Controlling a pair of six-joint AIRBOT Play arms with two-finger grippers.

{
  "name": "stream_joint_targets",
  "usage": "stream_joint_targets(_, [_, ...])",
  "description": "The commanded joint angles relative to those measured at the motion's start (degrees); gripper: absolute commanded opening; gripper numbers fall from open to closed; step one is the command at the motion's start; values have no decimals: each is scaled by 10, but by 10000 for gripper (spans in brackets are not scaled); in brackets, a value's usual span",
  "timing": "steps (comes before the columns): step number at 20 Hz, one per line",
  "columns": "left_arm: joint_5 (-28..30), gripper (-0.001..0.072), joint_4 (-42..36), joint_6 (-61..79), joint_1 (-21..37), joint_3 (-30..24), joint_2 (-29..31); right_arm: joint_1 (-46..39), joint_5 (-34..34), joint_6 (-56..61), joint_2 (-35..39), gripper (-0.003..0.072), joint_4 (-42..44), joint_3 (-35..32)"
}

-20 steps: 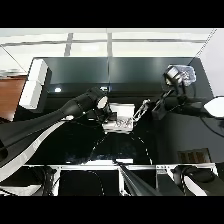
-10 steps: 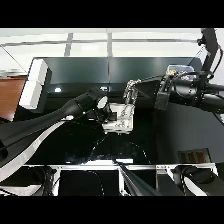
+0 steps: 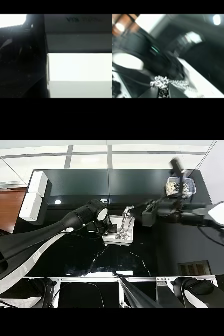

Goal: Fold the box and place the chain.

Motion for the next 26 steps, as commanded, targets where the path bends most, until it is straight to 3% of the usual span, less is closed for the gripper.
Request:
stream_joint_targets(1, [3, 30, 0, 0, 0, 0, 0, 12, -24, 40, -43, 13, -30, -49])
stream_joint_targets(3, [2, 30, 0, 0, 0, 0, 0, 31, -31, 42, -82, 15, -31, -53])
stream_joint_targets(4, [2, 30, 0, 0, 0, 0, 0, 39, -36, 42, -95, 100, -31, -53])
stream_joint_targets(5, [2, 30, 0, 0, 0, 0, 0, 40, -37, 41, -101, 287, -32, -53])
stream_joint_targets(6, [2, 30, 0, 0, 0, 0, 0, 33, -34, 41, -99, 311, -42, -52])
stream_joint_targets(13, [-1, 30, -4, 0, 0, 0, 0, -163, 148, 41, -40, 307, -118, -46])
stream_joint_targets(16, [-3, 32, -9, 13, -1, 3, 0, -189, 189, 41, -38, 307, -141, -46])
stream_joint_targets(17, [-8, 63, -15, 13, -1, 8, 1, -189, 192, 41, -38, 307, -145, -46])
stream_joint_targets(18, [-17, 244, -14, 13, -1, 15, 7, -189, 193, 41, -38, 307, -144, -46])
stream_joint_targets(19, [-18, 487, -12, 14, -2, 20, 17, -189, 193, 41, -38, 307, -144, -46])
stream_joint_targets(20, [-17, 603, -5, 16, -2, 23, 34, -189, 193, 41, -38, 307, -144, -46])
stream_joint_targets(24, [-57, 603, 87, 85, -11, 17, 146, -189, 189, 41, -38, 307, -144, -46])
stream_joint_targets(26, [-79, 602, 170, 94, 17, -24, 213, -189, 187, 41, -38, 307, -144, -46])
